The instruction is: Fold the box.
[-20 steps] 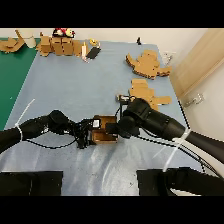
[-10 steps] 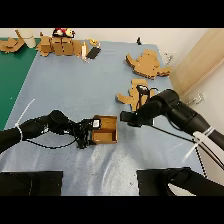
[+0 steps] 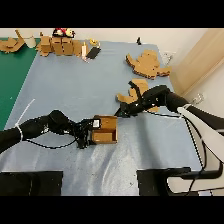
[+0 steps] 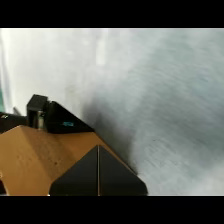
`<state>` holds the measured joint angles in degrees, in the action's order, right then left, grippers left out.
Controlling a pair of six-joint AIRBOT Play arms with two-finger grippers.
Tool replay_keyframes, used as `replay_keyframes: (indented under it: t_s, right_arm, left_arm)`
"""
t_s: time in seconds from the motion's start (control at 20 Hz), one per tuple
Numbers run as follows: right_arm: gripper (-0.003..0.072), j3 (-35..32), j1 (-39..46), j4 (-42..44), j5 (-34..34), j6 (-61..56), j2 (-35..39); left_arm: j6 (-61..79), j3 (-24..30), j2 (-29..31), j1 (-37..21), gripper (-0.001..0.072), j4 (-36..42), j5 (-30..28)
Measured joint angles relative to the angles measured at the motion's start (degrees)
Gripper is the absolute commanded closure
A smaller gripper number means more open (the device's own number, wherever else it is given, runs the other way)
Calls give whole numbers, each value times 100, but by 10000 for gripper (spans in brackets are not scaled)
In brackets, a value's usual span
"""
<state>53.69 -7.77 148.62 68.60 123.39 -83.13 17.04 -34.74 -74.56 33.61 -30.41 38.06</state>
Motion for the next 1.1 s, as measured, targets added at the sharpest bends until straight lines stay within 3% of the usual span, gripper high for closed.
replay_keyframes:
  t_s: [0.2, 0.4, 0.8, 1.1]
  right_arm:
    - [685, 101, -343, 516, 457, 903, -234]
    - [686, -31, -896, 608, 487, 1344, 68]
    - [686, -861, -1840, 81, -651, 1399, 1180]
    - [686, -1233, -2697, -1263, -1718, 1080, 2065]
  left_arm:
    - [0, -2, 0, 0, 181, -2, 0]
    - [2, 0, 0, 0, 180, 0, 0]
    - [2, -2, 0, 0, 180, -2, -2]
    - [2, -2, 0, 0, 180, 0, -2]
